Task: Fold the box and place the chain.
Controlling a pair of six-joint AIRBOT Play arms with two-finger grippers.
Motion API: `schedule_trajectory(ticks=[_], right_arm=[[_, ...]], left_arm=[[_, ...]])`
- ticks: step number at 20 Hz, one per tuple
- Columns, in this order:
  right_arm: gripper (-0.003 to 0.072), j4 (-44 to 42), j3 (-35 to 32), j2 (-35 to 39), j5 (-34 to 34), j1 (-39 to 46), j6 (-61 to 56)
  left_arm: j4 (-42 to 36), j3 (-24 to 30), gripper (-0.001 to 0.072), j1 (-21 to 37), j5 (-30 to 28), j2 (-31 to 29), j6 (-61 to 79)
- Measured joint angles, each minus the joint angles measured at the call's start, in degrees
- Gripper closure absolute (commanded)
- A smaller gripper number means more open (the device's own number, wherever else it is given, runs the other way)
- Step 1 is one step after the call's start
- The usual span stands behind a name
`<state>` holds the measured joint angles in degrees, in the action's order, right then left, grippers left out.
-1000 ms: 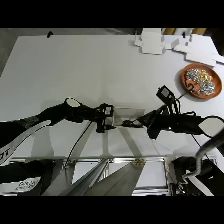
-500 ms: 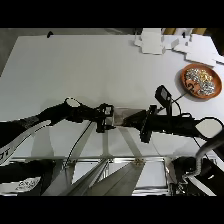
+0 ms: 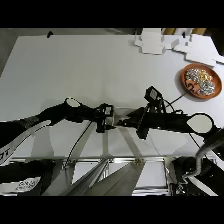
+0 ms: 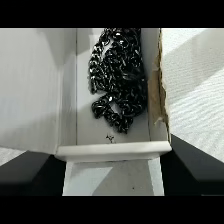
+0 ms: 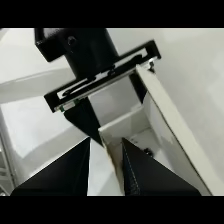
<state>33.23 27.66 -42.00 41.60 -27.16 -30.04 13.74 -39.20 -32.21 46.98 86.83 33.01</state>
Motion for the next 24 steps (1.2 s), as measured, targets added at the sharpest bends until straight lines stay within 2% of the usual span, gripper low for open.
schedule_trajectory(ticks=[1,3,5,8,12,13,15,20,24], right_arm=[[0.0363,1.81,0.26,1.03,0.04,0.94,0.02],[0.0362,7.56,0.55,2.75,1.29,3.85,-1.55],[0.0476,15.39,0.59,3.58,3.8,7.54,-3.85],[0.0489,24.65,-1.05,3.48,6.25,12.98,-4.37],[0.0487,28.65,-4.57,0.83,6.23,16.15,3.43],[0.0477,29.03,-5.22,-0.24,5.9,16.48,5.86],[0.0354,28.76,-5.97,-2.51,5.6,16.85,10.69],[0.0347,18.47,-6.69,-9.33,4.26,17.18,25.75],[0.0349,13.77,-6.8,-13.49,2.47,16.48,32.76]], left_arm=[[0.0,0.0,0.022,0.0,0.0,0.02,0.0],[0.0,0.0,0.022,0.0,0.0,0.0,0.0],[0.0,0.0,0.022,0.0,0.0,0.02,0.0],[0.0,0.0,0.022,0.0,0.0,0.0,0.0],[0.02,0.0,0.022,0.0,0.0,0.02,0.0],[0.02,0.0,0.022,-0.02,0.0,0.0,0.0],[0.0,0.0,0.022,0.0,0.0,0.0,0.0],[0.0,0.0,0.022,0.0,0.0,0.0,0.0],[0.02,0.0,0.022,0.0,0.0,0.0,0.0]])
